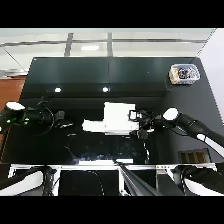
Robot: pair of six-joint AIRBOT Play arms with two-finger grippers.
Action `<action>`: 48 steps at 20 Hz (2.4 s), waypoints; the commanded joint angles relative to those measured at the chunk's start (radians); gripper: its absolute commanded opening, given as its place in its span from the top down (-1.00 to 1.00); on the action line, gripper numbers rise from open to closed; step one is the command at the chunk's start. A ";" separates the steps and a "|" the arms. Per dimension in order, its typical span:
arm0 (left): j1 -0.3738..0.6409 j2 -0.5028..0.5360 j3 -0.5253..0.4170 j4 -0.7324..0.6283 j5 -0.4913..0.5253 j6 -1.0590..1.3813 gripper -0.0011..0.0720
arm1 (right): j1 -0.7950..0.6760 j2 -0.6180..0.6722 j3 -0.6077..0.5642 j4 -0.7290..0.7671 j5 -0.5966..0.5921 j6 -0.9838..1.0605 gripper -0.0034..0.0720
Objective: Fold the box and place the chain.
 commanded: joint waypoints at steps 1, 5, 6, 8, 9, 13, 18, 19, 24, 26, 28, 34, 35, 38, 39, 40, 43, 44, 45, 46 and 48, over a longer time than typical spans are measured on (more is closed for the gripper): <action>-0.068 -0.102 -0.003 -0.086 0.006 0.019 0.91 | 0.000 0.000 0.000 0.000 0.000 0.000 0.55; -0.270 -0.108 0.011 -0.089 0.145 0.018 0.90 | 0.000 0.000 0.000 0.000 0.000 0.000 0.55; -0.304 -0.109 0.021 -0.088 0.158 0.018 0.90 | 0.000 0.000 0.000 0.000 0.000 0.000 0.55; -0.343 -0.110 0.038 -0.089 0.165 0.021 0.90 | 0.000 0.000 0.000 0.000 0.000 0.000 0.55; -0.348 -0.110 0.048 -0.095 0.152 0.048 0.90 | 0.000 0.000 0.000 0.000 0.000 0.000 0.55; -0.349 -0.110 0.069 -0.129 0.075 0.170 0.90 | 0.000 0.000 0.000 0.000 0.000 0.000 0.55; -0.349 -0.111 0.073 -0.155 0.060 0.193 0.90 | 0.000 0.000 0.000 0.000 0.000 0.000 0.55; -0.349 -0.111 0.073 -0.157 0.056 0.193 0.90 | 0.000 0.000 0.000 0.000 0.000 0.000 0.55; -0.354 -0.111 0.074 -0.201 0.013 0.224 0.83 | 0.000 0.000 0.000 0.000 0.000 0.000 0.55; -0.364 -0.111 0.074 -0.206 0.014 0.219 -0.19 | 0.000 0.000 0.000 0.000 0.000 0.000 0.55; -0.372 -0.111 0.074 -0.228 0.014 0.220 -0.61 | 0.000 0.000 0.000 0.000 0.000 0.000 0.55; -0.451 -0.111 0.131 -0.237 0.048 0.215 -0.61 | 0.000 0.000 0.000 0.000 0.000 0.000 0.55; -0.461 -0.111 0.153 -0.235 0.058 0.191 -0.61 | 0.000 0.000 0.000 0.000 0.000 0.000 0.55; -0.489 -0.111 0.211 -0.184 0.069 0.068 -0.61 | 0.000 0.000 0.000 0.000 0.000 0.000 0.55; -0.507 -0.111 0.229 -0.142 0.069 0.010 -0.61 | 0.000 0.000 0.000 0.000 0.000 0.000 0.55; -0.526 -0.111 0.247 -0.100 0.069 -0.046 -0.60 | 0.000 0.000 0.000 0.000 0.000 0.000 0.55; -0.582 -0.111 0.300 -0.062 0.056 -0.149 -0.59 | 0.000 0.000 0.000 0.000 0.000 0.000 0.55; -0.596 -0.111 0.317 -0.053 0.056 -0.180 -0.49 | 0.000 0.000 0.000 0.000 0.000 0.000 0.55; -0.605 -0.111 0.328 -0.053 0.060 -0.194 -0.46 | 0.000 0.000 0.000 0.000 0.000 0.000 0.55; -0.611 -0.111 0.333 -0.052 0.066 -0.211 -0.44 | 0.000 0.000 0.000 0.000 0.000 0.000 0.55; -0.615 -0.111 0.335 -0.018 0.066 -0.282 -0.44 | 0.000 0.000 0.000 0.000 0.000 0.000 0.55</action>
